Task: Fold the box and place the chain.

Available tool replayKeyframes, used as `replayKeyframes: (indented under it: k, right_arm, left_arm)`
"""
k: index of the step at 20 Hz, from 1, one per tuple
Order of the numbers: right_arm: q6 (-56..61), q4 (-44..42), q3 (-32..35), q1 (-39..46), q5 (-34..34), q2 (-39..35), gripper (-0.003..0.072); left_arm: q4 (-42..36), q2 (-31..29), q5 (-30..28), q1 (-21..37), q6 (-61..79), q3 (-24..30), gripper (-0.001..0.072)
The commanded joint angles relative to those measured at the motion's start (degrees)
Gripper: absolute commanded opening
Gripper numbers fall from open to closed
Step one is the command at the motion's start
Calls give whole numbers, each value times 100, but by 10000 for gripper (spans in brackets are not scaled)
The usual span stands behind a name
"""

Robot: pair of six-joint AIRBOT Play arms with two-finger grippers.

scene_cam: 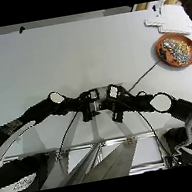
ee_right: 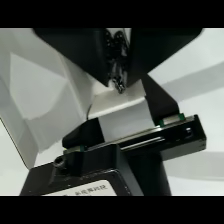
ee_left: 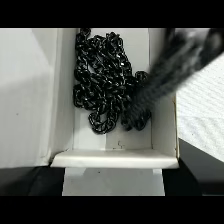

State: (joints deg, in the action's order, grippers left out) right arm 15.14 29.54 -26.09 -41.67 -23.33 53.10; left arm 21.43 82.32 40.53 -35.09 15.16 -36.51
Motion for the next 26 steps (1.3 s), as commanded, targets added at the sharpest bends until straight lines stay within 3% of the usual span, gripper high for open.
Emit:
replayKeyframes:
  k: [1,2,4,7,10,15,16,18,22,23,25,26]
  right_arm:
    - [2,109,-63,221,4,4,226]
    - [4,358,-160,472,-413,-81,218]
    - [4,1082,-352,1032,-1353,-380,51]
    - [4,1906,-396,2063,-2107,-831,47]
    - [-63,2026,-391,3071,-2396,-785,45]
    - [-1493,2553,-225,3427,-2374,-72,20]
    - [-1620,2551,-216,3394,-2367,125,37]
    - [-1722,2470,-216,3171,-2159,393,186]
    - [-2218,2284,-216,2861,-1906,953,191]
    - [-2376,2144,-216,2863,-1902,1060,215]
    - [-2656,1652,-216,2863,-1718,1113,349]
    - [-2796,1397,-216,2863,-1606,1113,348]
  left_arm:
    - [0,2,0,0,0,-2,252]
    - [0,2,0,0,0,-2,252]
    - [0,2,0,0,0,-2,252]
    - [0,2,0,0,0,-2,252]
    - [0,2,0,0,0,-2,252]
    - [0,2,0,0,0,-2,252]
    - [0,2,0,0,0,-2,252]
    - [0,2,0,-2,0,-2,252]
    - [0,2,0,-2,0,-2,252]
    - [0,2,0,-2,0,-2,252]
    - [0,2,0,0,0,-2,252]
    - [0,2,0,0,0,-2,252]
